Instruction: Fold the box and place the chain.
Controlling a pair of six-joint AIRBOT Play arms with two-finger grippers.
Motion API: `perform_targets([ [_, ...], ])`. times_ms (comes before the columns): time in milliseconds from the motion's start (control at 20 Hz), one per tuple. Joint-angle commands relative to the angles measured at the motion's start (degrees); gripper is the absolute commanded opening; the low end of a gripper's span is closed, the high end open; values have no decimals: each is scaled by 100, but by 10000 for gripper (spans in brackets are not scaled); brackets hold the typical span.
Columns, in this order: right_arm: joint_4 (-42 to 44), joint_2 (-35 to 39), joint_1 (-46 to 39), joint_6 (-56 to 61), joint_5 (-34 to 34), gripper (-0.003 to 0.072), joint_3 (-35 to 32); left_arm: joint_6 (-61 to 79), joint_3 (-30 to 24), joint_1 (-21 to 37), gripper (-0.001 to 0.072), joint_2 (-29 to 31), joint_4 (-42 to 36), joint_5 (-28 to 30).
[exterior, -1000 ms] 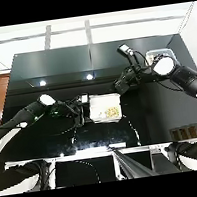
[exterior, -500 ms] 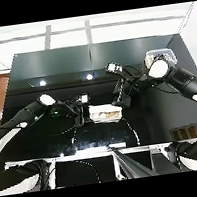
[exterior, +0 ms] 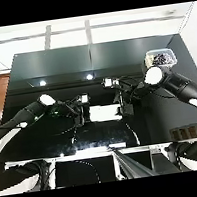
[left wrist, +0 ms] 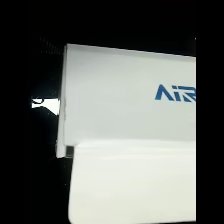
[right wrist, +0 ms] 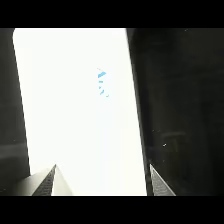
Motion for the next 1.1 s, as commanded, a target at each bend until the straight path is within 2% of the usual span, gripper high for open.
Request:
perform_targets([
  [0,-138,-2,68,-85,-17,712,-13,2,2,0,492,-2,2,-4],
  [150,-133,-2,68,-151,-59,712,-13,2,2,0,492,-2,2,-4],
  [200,-131,-2,68,-179,-48,672,-13,2,2,0,492,-2,2,-4],
  [250,-131,-2,68,-210,-42,501,-13,2,2,0,492,-2,2,-4],
  [350,-116,-2,68,-264,-125,420,-13,2,2,0,492,-2,2,-4],
  [400,-107,-2,68,-264,-181,418,-13,2,2,0,492,-2,2,-4],
  [500,-79,-2,68,-267,-260,202,-13,2,2,0,492,-2,2,-4],
  [850,-70,-2,68,-264,-129,202,-15,2,2,0,492,-2,0,-7],
  [950,-68,-2,68,-262,-92,293,-28,2,2,0,492,-2,2,-7],
  [1050,-70,-2,68,-262,-94,293,-81,2,2,0,492,-2,2,-7],
])
